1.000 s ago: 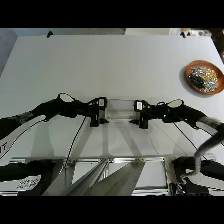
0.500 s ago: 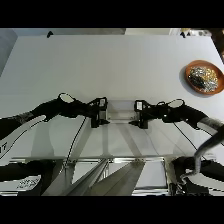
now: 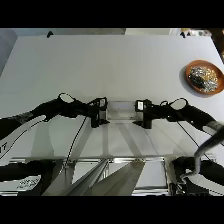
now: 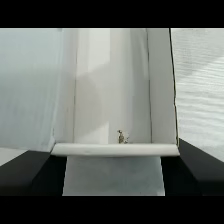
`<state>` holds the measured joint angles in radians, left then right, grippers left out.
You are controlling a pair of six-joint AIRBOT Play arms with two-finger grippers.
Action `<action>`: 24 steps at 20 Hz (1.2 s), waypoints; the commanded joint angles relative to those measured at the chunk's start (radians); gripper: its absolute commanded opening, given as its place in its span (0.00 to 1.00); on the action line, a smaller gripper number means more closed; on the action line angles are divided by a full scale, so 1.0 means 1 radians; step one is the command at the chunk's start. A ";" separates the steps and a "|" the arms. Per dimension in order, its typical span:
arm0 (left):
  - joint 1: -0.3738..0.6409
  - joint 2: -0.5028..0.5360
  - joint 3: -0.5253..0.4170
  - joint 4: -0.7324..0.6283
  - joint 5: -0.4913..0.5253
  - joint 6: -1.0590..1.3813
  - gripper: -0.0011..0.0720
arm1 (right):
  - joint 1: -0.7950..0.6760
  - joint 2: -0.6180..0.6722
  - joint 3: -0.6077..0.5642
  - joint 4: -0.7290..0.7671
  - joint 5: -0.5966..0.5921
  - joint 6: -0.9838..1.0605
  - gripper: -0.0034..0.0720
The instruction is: Fold the box and place the chain.
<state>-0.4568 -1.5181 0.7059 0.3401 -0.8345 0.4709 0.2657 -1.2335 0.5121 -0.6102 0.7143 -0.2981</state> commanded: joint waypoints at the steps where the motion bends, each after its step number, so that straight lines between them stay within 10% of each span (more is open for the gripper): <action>1: 0.000 0.000 0.000 0.000 0.000 0.000 0.16 | 0.000 0.033 0.001 -0.155 -0.058 0.213 0.83; 10: 0.000 0.000 0.000 0.000 0.000 0.000 0.16 | 0.001 0.256 0.001 -0.071 -0.050 0.224 0.72; 14: 0.000 0.000 0.000 0.000 0.000 0.000 0.16 | 0.001 0.273 0.001 0.241 0.027 0.217 0.07; 23: 0.000 0.000 0.000 0.000 0.000 0.000 0.16 | 0.000 0.171 0.001 0.249 -0.025 0.211 0.08; 24: 0.000 0.000 0.000 0.000 0.000 0.000 0.16 | 0.000 0.183 0.001 0.225 -0.030 0.223 0.20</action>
